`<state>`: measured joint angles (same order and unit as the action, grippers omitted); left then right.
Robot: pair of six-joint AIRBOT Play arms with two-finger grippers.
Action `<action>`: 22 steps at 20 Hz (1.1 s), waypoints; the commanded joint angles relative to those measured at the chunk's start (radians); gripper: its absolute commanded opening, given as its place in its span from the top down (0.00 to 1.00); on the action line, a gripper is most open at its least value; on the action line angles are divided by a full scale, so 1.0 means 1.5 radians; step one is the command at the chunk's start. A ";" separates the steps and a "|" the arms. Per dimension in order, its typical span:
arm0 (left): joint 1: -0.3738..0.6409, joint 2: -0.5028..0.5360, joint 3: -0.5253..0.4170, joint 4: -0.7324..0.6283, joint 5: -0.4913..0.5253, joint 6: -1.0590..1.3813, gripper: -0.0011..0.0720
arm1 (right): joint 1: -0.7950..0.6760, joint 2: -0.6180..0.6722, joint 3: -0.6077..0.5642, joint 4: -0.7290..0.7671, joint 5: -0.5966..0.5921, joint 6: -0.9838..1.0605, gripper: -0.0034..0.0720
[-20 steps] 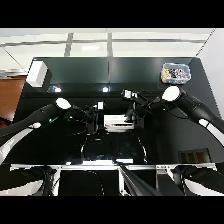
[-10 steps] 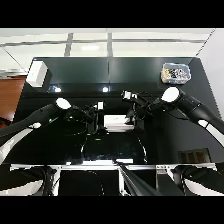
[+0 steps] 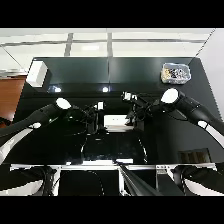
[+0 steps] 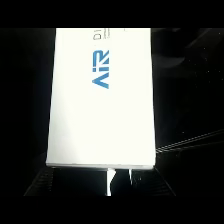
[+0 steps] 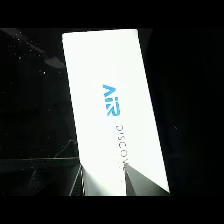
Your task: Fold the box and place the chain.
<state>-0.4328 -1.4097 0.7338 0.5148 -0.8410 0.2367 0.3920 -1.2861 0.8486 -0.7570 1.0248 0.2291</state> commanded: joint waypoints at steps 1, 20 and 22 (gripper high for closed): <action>-0.001 -0.001 0.001 0.000 0.000 -0.001 0.41 | 0.001 -0.001 -0.014 -0.007 -0.010 0.002 0.54; -0.001 -0.001 0.001 -0.003 -0.004 -0.003 0.41 | -0.046 -0.082 -0.005 0.065 0.019 0.477 0.94; -0.001 -0.001 0.001 -0.003 -0.004 -0.004 0.41 | -0.055 -0.079 -0.004 0.069 0.030 0.476 0.94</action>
<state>-0.4332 -1.4101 0.7338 0.5144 -0.8440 0.2329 0.3206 -1.3926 0.8459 -0.6220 1.0702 0.9295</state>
